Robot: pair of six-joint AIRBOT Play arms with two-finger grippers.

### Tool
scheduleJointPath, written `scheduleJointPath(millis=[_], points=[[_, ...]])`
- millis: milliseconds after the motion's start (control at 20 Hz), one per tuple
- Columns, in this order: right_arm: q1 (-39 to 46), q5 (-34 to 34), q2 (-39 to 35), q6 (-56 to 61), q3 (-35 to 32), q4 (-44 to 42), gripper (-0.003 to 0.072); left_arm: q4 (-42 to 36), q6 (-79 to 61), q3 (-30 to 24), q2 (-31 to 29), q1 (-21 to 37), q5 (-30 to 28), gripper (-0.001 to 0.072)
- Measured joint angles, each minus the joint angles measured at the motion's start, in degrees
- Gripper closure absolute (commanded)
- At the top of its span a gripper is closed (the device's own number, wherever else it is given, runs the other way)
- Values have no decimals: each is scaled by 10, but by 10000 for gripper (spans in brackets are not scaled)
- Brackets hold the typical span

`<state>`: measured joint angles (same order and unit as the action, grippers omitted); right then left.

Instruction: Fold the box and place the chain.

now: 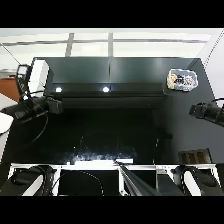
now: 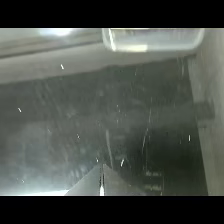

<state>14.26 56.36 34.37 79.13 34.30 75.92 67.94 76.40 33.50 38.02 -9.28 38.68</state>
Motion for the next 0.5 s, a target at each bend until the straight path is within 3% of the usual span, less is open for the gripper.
scheduleJointPath(millis=[250, 500], points=[[0, 13, -4, 4, -16, 6, 652, 80, 76, -23, -13, -8, -36, 682], [0, 16, -5, 6, -19, 8, 652, 106, 97, -29, -15, -9, -48, 682]])
